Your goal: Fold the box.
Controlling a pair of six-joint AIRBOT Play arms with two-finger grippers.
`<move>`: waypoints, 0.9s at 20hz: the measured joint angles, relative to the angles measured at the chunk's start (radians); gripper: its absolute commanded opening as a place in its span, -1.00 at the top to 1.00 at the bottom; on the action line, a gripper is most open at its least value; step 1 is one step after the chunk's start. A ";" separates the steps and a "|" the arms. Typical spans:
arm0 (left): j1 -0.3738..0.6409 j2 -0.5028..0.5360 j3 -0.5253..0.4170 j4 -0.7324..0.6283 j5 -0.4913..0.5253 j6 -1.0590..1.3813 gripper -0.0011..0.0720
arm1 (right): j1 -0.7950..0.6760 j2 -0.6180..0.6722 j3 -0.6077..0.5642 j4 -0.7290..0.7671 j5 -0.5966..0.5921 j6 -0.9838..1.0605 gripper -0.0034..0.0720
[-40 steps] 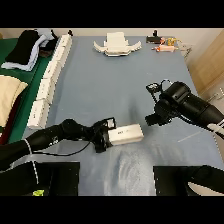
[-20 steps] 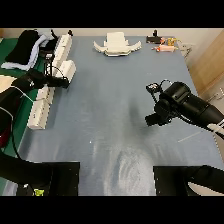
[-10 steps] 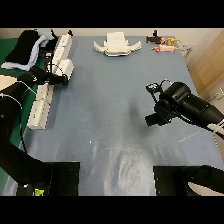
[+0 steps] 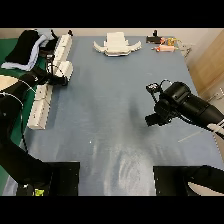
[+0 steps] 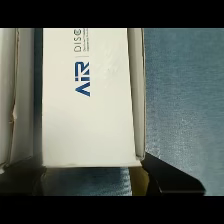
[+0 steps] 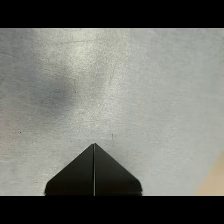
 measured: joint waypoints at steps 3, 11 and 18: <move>0.000 -0.001 0.000 0.008 -0.002 -0.002 -0.46 | 0.000 0.000 0.000 0.000 0.000 0.000 0.90; -0.001 -0.001 0.000 0.008 -0.004 -0.004 -0.46 | 0.000 0.000 0.000 0.000 0.000 0.000 0.90; -0.001 -0.001 0.000 -0.016 -0.002 -0.005 -0.46 | 0.000 0.000 0.000 0.000 0.000 0.000 0.90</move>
